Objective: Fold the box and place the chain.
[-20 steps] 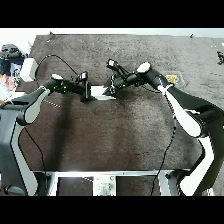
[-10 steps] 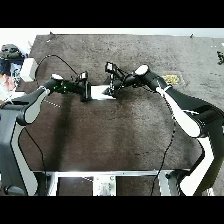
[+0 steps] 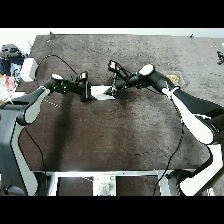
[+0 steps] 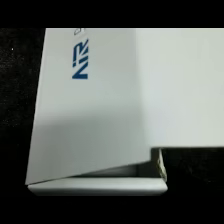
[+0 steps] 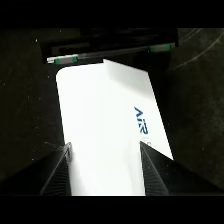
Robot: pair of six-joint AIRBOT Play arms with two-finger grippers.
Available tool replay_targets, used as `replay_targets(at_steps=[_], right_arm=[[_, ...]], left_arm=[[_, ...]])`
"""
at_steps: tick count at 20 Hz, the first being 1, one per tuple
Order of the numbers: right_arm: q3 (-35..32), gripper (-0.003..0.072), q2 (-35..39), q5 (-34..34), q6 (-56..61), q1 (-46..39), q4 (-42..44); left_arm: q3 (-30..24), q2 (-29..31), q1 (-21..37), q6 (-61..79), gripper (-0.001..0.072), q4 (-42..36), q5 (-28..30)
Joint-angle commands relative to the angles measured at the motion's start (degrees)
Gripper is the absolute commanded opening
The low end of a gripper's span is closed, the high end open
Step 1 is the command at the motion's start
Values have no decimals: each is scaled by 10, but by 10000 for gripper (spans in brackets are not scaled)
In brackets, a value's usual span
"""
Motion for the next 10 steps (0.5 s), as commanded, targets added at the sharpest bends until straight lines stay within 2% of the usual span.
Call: replay_targets(at_steps=[1,10], right_arm=[[-45,463,16,-57,-71,0,45],[-49,487,-14,-65,-106,2,64]], left_arm=[[0,0,0,0,458,0,0],[0,0,0,0,458,0,0]])
